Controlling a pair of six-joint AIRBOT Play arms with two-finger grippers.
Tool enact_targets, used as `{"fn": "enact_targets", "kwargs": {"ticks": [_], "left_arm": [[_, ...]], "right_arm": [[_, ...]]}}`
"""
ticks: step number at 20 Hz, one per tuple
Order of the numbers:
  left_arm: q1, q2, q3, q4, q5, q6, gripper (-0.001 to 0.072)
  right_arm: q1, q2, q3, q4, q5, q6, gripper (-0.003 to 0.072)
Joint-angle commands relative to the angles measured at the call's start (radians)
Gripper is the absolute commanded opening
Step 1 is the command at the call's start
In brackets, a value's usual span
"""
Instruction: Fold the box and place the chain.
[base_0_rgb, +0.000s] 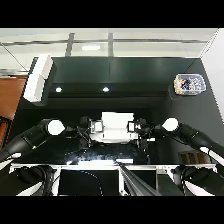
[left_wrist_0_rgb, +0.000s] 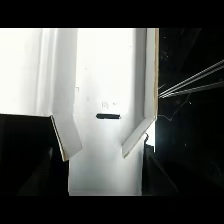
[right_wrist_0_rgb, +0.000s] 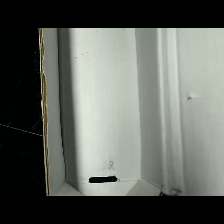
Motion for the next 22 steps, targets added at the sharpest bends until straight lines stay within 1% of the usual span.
{"fn": "enact_targets", "kwargs": {"ticks": [1,2,3,4,5,6,10,13,15,18,21,22], "left_arm": [[-0.013,-0.017,-0.001,-0.038,0.03,0.008,0.0559],[-0.013,-0.017,-0.001,-0.052,0.031,0.008,0.0558],[-0.013,-0.017,-0.001,-0.052,0.032,0.008,0.0539],[-0.013,-0.017,-0.001,-0.052,0.029,0.007,0.0417],[-0.013,-0.017,-0.001,-0.055,0.022,0.007,0.0315],[-0.013,-0.017,-0.001,-0.074,0.022,0.007,0.0272],[-0.012,-0.018,-0.001,-0.154,0.03,0.008,0.0272],[-0.012,-0.031,-0.001,-0.258,0.023,0.008,0.0272],[-0.013,-0.039,-0.001,-0.301,0.023,0.014,0.0272],[-0.013,-0.065,-0.001,-0.356,0.029,0.039,0.0272],[-0.013,-0.107,-0.001,-0.457,0.031,0.082,0.0273],[-0.013,-0.114,-0.001,-0.472,0.03,0.097,0.0273]], "right_arm": [[0.001,0.0,0.0,0.0,0.0,0.0,0.0136],[0.001,0.0,0.0,0.0,0.0,0.0,0.0136],[0.001,0.0,0.0,0.0,0.0,0.0,0.0136],[0.001,0.0,0.0,0.0,0.0,0.0,0.0136],[0.001,0.0,0.0,0.0,0.0,0.0,0.0136],[0.001,0.0,0.0,0.0,0.0,0.0,0.0137],[0.001,0.0,0.0,0.0,0.0,0.0,0.0137],[0.001,0.0,0.0,0.0,0.0,0.0,0.0137],[0.001,0.0,0.0,0.0,0.0,0.0,0.0136],[0.001,0.0,0.0,0.0,0.0,0.0,0.0136],[0.001,0.0,0.0,0.0,0.0,0.0,0.0137],[0.001,0.0,0.0,0.0,0.0,0.0,0.0137]]}}
